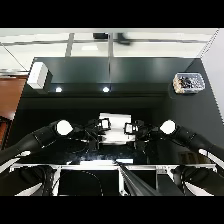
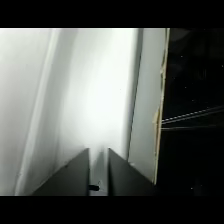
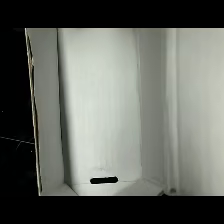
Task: Fold the box and place the chain.
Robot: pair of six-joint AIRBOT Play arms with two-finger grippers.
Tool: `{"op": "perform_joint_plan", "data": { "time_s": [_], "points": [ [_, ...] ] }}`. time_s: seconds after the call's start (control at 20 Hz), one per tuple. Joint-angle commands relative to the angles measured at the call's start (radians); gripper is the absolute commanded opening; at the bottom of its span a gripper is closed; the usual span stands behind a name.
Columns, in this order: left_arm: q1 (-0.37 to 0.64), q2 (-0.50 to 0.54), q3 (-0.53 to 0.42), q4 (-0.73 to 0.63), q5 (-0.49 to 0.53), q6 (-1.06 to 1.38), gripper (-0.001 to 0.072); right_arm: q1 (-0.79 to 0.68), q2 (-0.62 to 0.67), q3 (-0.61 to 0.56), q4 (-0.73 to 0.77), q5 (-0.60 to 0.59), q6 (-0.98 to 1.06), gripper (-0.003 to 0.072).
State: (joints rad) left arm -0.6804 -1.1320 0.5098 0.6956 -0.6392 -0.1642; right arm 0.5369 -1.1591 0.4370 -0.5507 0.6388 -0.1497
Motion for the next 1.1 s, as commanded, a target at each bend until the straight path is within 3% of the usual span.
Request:
{"op": "perform_joint_plan", "data": {
  "time_s": [0.0, 0.05, 0.1, 0.2, 0.35, 0.5, 0.6, 0.7, 0.8, 1.05],
  "points": [
    [0.011, 0.025, 0.012, 0.098, -0.002, -0.051, 0.0082, 0.001, 0.0, 0.0, 0.0, 0.0, 0.008, 0.0169],
    [0.028, 0.049, 0.022, 0.153, -0.022, -0.1, 0.0077, 0.001, 0.0, 0.0, 0.0, 0.0, 0.016, 0.017],
    [0.055, 0.081, 0.035, 0.217, -0.058, -0.153, 0.0025, 0.001, 0.0, 0.0, 0.0, 0.001, 0.021, 0.017],
    [0.138, 0.181, 0.051, 0.316, -0.138, -0.299, 0.0025, 0.001, 0.0, 0.0, 0.0, 0.001, 0.022, 0.017],
    [0.3, 0.337, 0.051, 0.404, -0.211, -0.57, 0.0024, 0.001, 0.0, 0.0, 0.0, 0.001, 0.022, 0.0169],
    [0.488, 0.411, 0.024, 0.419, -0.249, -0.827, 0.0026, 0.001, 0.0, 0.0, 0.0, 0.0, 0.022, 0.0169],
    [0.577, 0.407, -0.014, 0.414, -0.295, -0.845, 0.0026, 0.001, 0.0, 0.0, 0.0, 0.001, 0.022, 0.0169],
    [0.628, 0.393, -0.073, 0.383, -0.305, -1.036, 0.0026, 0.001, 0.0, 0.0, 0.0, 0.001, 0.022, 0.0169],
    [0.646, 0.361, -0.123, 0.309, -0.32, -1.168, 0.0027, 0.001, 0.0, 0.0, 0.0, 0.001, 0.022, 0.017],
    [0.645, 0.203, -0.132, 0.108, -0.363, -1.168, 0.0026, 0.001, 0.0, 0.0, 0.0, 0.001, 0.021, 0.0169]
  ]
}}
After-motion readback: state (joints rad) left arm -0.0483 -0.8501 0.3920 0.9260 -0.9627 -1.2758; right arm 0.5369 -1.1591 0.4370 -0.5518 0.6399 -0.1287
